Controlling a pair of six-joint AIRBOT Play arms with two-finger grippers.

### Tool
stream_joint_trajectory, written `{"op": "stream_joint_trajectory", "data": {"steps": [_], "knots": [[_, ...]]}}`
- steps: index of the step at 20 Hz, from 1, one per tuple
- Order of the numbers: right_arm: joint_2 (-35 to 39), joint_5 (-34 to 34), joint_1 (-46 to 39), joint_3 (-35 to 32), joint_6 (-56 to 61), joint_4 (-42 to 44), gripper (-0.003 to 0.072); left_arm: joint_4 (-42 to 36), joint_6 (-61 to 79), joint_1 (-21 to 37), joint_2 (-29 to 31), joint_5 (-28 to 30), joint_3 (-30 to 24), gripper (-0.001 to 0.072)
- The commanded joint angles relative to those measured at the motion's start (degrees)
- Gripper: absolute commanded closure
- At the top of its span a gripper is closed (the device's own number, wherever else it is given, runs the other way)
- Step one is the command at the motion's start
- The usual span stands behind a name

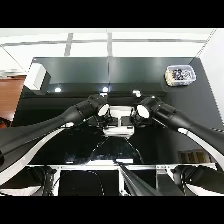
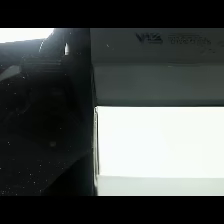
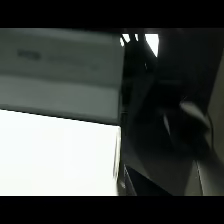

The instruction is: Fold the box and place the chain.

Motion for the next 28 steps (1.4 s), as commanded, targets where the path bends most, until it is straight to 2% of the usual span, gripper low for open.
{"op": "stream_joint_trajectory", "data": {"steps": [1,3,5,7,8,9,10,13,14,15,17,20,21,22,25,28], "knots": [[7.3,2.3,-0.1,0.4,-1.5,-3.9,0.0370,0.0,-0.1,0.0,0.0,0.3,0.0,0.0683],[13.9,3.8,-0.7,0.4,-1.5,-10.6,0.0370,0.0,-0.1,0.0,0.0,0.3,0.0,0.0683],[19.2,4.7,-2.0,0.4,-1.5,-23.3,0.0371,0.0,-0.1,0.0,0.0,0.3,0.0,0.0683],[20.3,4.5,-4.7,0.3,-1.4,-36.2,0.0370,-0.1,-0.1,0.0,0.0,0.3,0.0,0.0683],[19.8,2.4,-7.2,0.0,-1.4,-39.6,0.0367,-0.1,-0.1,0.0,0.0,0.3,0.0,0.0683],[19.0,-1.9,-10.9,-0.9,-1.0,-40.8,0.0126,0.0,-0.1,0.0,0.0,0.3,0.0,0.0683],[17.6,-7.0,-15.6,-2.0,-0.9,-40.1,-0.0018,0.0,-0.1,0.0,0.0,0.3,0.0,0.0684],[9.2,-22.4,-30.6,-1.3,-0.4,-33.1,-0.0017,-0.1,-0.1,0.0,0.0,0.3,0.0,0.0683],[5.2,-25.5,-35.3,1.5,-0.4,-28.9,-0.0014,-0.1,-0.1,0.0,0.0,0.3,0.0,0.0683],[0.9,-25.8,-38.9,5.7,-0.4,-25.2,-0.0014,0.0,-0.1,0.0,0.0,0.3,0.0,0.0683],[-8.9,-23.1,-44.2,16.3,-1.1,-19.3,-0.0013,0.0,-0.1,0.0,0.0,0.5,0.0,0.0683],[-23.1,-12.5,-47.9,34.3,-1.4,-10.3,0.0005,-0.1,-0.1,0.0,0.0,0.5,0.0,0.0683],[-26.9,-8.6,-48.1,39.6,-2.0,-8.4,0.0106,0.0,-0.1,0.0,0.0,0.4,0.0,0.0683],[-30.6,-4.1,-48.2,44.7,-2.1,-8.3,0.0115,0.0,-0.1,0.0,0.0,0.5,0.0,0.0683],[-36.7,2.4,-48.2,52.6,-1.5,-8.1,0.0160,0.0,-0.1,0.0,0.0,0.5,0.0,0.0683],[-37.9,2.2,-48.3,53.1,0.5,-8.1,0.0160,0.0,-0.1,0.0,0.0,0.4,0.0,0.0683]]}}
